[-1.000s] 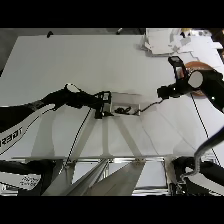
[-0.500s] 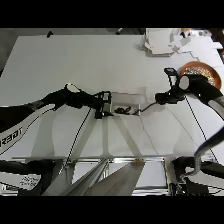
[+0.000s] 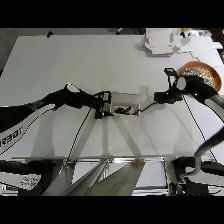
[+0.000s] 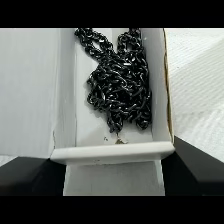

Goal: Fold the box and place the chain.

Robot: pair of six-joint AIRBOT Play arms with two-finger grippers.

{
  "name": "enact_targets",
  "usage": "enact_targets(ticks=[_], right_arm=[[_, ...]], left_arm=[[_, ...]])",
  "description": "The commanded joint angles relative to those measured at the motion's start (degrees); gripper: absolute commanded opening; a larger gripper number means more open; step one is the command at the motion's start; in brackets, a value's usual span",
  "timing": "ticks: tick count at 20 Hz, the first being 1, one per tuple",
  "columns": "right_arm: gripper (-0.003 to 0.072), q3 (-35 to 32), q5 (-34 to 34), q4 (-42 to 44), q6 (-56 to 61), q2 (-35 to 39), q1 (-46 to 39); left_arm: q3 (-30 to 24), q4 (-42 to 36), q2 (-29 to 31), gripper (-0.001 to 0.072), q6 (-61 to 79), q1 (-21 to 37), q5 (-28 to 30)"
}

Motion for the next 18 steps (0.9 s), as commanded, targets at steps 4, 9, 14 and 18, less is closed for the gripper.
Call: enact_targets(ticks=[4, 9, 14, 18], right_arm=[[0.0044, 0.0, -0.3, 0.2, 0.4, -0.6, 0.0], [0.0016, 0.0, 2.9, -0.4, -6.3, 3.2, 0.0], [0.0017, 0.0, 3.3, 4.5, -8.9, 18.6, 0.6], [0.0017, 0.0, 3.0, 13.1, -11.8, 31.8, 5.7]], left_arm=[[0.0, 0.0, 0.0, 0.0209, 0.0, 0.0, 0.0], [0.0, 0.0, 0.0, 0.0209, 0.0, 0.0, 0.0], [0.0, 0.0, 0.0, 0.0209, 0.0, 0.0, 0.0], [0.0, 0.0, 0.0, 0.0209, 0.0, 0.0, 0.0]])
